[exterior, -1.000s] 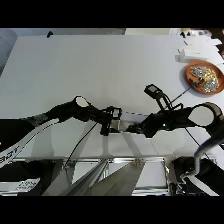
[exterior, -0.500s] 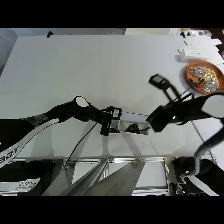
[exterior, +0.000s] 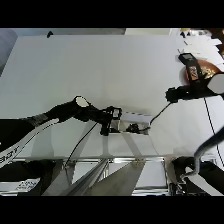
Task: Fold the box and place the chain.
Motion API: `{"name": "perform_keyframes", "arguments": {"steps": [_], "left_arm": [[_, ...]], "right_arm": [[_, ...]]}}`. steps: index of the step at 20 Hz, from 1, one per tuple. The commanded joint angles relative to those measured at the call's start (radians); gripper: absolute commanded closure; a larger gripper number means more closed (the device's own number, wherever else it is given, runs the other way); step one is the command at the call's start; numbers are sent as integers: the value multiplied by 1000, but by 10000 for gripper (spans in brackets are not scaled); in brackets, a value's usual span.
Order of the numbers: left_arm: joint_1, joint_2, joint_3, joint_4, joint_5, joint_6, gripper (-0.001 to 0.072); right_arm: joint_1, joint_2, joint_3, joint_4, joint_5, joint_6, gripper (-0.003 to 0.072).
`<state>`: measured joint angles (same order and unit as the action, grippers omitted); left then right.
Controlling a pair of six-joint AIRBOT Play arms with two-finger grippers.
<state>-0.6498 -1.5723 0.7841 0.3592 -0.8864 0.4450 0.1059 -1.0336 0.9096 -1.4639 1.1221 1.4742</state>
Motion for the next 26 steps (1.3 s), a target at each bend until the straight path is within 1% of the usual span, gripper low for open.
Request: {"name": "perform_keyframes", "arguments": {"steps": [1, 4, 5, 7, 10, 12, 13, 14, 23, 24, 26], "left_arm": [[0, 0, 1, 0, 0, 0, 502], [0, 0, 1, 0, 0, 0, 502], [0, 0, 1, 0, 0, 0, 502], [0, 0, 1, 0, 0, 0, 502], [0, 0, 1, 0, 0, 0, 502], [0, 0, 1, 0, 0, 0, 502], [0, 0, 1, 0, 0, 0, 502], [0, 0, 1, 0, 0, 0, 502], [0, 0, 1, 0, 0, 0, 502], [0, 0, 1, 0, 0, 0, 502], [0, 0, 1, 0, 0, 0, 502]], "right_arm": [[-46, -158, -6, -30, -50, 15, 296], [-46, -259, -6, -52, -60, 16, 298], [-46, -284, -6, -57, -68, 22, 309], [-46, -319, -6, -58, -73, 43, 348], [-46, -363, -6, -58, -70, 48, 348], [-46, -369, -6, -59, -80, 48, 355], [-46, -369, -6, -59, -84, 48, 394], [-46, -369, -6, -59, -87, 49, 407], [-46, -387, -6, -59, -64, 74, 415], [-46, -388, -6, -59, -64, 74, 450], [-46, -393, -7, -58, -55, 80, 466]]}}
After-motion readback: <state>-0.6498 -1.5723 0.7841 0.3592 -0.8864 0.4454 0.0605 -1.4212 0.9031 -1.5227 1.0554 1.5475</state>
